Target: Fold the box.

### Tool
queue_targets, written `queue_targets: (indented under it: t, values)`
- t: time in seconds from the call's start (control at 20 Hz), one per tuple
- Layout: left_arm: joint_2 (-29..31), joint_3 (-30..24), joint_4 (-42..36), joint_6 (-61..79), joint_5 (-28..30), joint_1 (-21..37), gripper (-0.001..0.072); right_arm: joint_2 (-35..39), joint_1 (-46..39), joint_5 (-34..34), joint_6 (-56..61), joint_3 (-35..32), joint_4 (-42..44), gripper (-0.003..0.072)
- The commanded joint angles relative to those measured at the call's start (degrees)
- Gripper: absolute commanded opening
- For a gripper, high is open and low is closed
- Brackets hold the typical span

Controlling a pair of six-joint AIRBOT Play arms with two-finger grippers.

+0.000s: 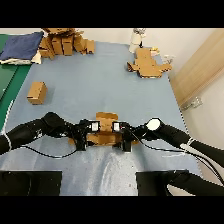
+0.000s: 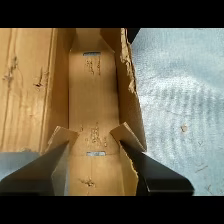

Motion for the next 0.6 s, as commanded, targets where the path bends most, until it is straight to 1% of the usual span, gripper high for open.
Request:
queue_targets:
  t: [0.0, 0.3, 0.35, 0.4, 0.45, 0.55]
  values:
    - [0.0, 0.0, -0.6, 0.0, -0.2, 0.0, 0.0515, 0.0, 0.1, 0.0, 0.0, 0.0, 0.1, 0.0562]
    - [0.0, 0.0, -0.5, -0.1, 0.2, 0.0, 0.0512, 0.0, 0.0, 0.0, 0.0, 0.0, 0.1, 0.0561]
    - [0.1, 0.0, 0.4, -1.2, 0.2, 0.2, 0.0309, 0.0, 0.0, 0.0, 0.0, 0.0, 0.1, 0.0561]
    - [0.4, 0.0, 2.9, -2.3, -0.2, 0.5, 0.0004, 0.0, 0.0, 0.0, 0.0, 0.0, 0.1, 0.0562]
    - [0.9, 0.0, 6.4, -3.9, -0.3, 0.5, 0.0011, 0.0, 0.0, 0.0, 0.0, 0.0, 0.1, 0.0561]
    - [2.9, 0.1, 13.8, -13.6, -0.3, 0.7, 0.0011, 0.0, 0.0, 0.0, 0.0, 0.0, 0.1, 0.0561]
